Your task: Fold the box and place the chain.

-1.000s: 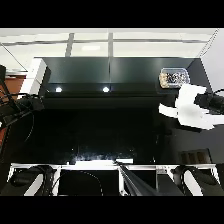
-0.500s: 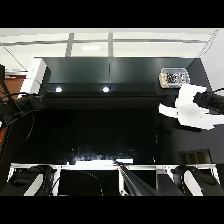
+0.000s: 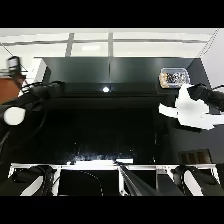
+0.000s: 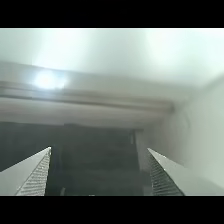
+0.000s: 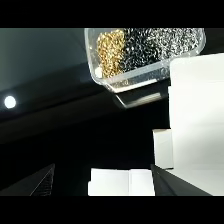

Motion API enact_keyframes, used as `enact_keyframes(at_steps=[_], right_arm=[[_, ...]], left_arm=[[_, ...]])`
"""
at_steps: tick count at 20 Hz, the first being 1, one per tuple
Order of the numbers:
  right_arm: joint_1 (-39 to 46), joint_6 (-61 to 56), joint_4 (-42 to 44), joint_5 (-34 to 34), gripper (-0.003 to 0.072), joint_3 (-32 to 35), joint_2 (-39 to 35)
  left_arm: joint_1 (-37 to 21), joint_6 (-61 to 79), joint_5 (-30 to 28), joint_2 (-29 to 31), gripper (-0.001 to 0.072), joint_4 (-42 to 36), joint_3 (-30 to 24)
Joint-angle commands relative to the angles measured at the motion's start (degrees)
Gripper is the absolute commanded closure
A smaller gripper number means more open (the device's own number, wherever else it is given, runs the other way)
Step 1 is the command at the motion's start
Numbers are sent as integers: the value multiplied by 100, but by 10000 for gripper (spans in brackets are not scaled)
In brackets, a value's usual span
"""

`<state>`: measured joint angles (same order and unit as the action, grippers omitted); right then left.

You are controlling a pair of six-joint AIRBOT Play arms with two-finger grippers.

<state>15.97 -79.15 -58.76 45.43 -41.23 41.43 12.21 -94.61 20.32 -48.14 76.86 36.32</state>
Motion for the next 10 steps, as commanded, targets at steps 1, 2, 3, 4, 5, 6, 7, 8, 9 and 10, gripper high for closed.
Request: enact_keyframes(at_steps=[1,2,3,4,5,6,7,8,9,10], right_arm=[[17,-389,-608,-225,-10,-4,184],[111,-811,-1296,-304,-8,-7,378],[282,-1169,-1764,-466,-6,-31,623],[544,-1259,-1963,-570,-6,-168,975],[833,-1261,-1971,-514,-6,-422,1360],[1158,-1270,-1969,-321,-6,-796,1799],[1464,-1281,-1974,-55,-6,-1174,2177],[1797,-1307,-1974,313,-7,-1596,2538],[2090,-1355,-1976,664,-6,-1958,2813],[2391,-1349,-1993,949,-6,-2286,3034]], left_arm=[[778,682,-313,-719,4,-177,155],[870,680,-289,-824,4,-170,216],[883,678,-232,-885,4,-173,256],[876,678,-168,-907,4,-170,267],[844,678,-116,-911,4,-118,267],[826,684,-37,-911,4,-68,269],[811,732,24,-911,4,-4,269],[809,767,94,-911,4,109,269],[809,765,151,-911,4,197,269],[809,765,205,-911,4,210,269]])
